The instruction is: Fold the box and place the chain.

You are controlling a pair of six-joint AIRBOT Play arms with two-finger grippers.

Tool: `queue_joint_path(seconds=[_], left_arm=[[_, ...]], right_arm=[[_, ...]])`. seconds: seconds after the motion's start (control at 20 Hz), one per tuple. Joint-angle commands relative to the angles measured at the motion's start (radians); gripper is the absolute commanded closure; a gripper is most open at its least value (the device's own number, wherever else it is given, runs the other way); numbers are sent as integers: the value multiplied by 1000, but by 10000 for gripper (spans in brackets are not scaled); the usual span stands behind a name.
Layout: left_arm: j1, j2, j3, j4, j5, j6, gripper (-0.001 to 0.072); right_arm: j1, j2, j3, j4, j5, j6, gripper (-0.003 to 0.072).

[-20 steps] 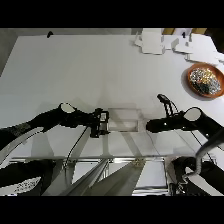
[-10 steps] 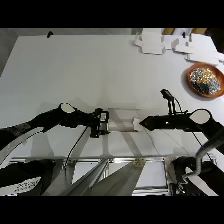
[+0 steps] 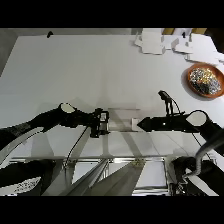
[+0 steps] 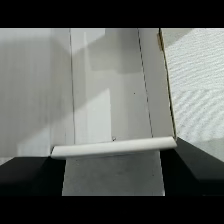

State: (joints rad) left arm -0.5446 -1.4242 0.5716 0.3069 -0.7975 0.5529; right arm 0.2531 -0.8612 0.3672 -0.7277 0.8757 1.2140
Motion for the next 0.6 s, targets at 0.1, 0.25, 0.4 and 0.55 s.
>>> queue_joint_path(seconds=[0.1,0.25,0.4,0.55], left_arm=[[1,0,0,0,0,0,502],[1,0,0,0,0,0,502],[1,0,0,0,0,0,502],[1,0,0,0,0,0,502]], right_arm=[[143,0,13,-74,-111,171,319],[208,-6,64,-206,-138,343,357],[264,-65,84,-296,-149,517,370],[349,-145,135,-388,-151,639,371]])
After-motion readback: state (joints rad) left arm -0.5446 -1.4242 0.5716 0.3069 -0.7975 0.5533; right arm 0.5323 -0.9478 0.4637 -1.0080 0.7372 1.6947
